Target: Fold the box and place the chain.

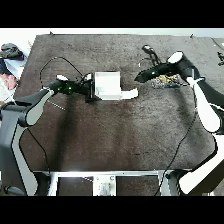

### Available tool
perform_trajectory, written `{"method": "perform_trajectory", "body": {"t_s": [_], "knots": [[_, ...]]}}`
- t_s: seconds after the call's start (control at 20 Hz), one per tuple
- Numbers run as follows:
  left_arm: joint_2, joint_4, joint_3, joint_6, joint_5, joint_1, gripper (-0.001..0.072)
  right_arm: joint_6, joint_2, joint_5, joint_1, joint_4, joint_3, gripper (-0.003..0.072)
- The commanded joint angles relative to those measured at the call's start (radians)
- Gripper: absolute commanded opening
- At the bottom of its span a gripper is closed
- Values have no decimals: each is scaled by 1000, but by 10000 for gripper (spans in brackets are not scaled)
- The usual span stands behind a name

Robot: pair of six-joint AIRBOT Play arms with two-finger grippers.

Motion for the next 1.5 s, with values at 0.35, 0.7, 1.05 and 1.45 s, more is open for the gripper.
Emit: {"method": "perform_trajectory", "body": {"t_s": [0.35, 0.7, 1.05, 1.45], "knots": [[0, 0, 1, 0, 0, 0, 471, 319, -114, 173, -79, -4, 0, 16], [0, 0, 1, 0, 0, 0, 471, 301, -181, 218, -29, 85, -2, 16], [0, 0, 1, 0, 0, 0, 471, 276, -165, 251, -4, 238, 1, 443], [0, 0, 1, 0, 0, 0, 471, 264, -137, 261, 6, 280, 5, 441]]}}
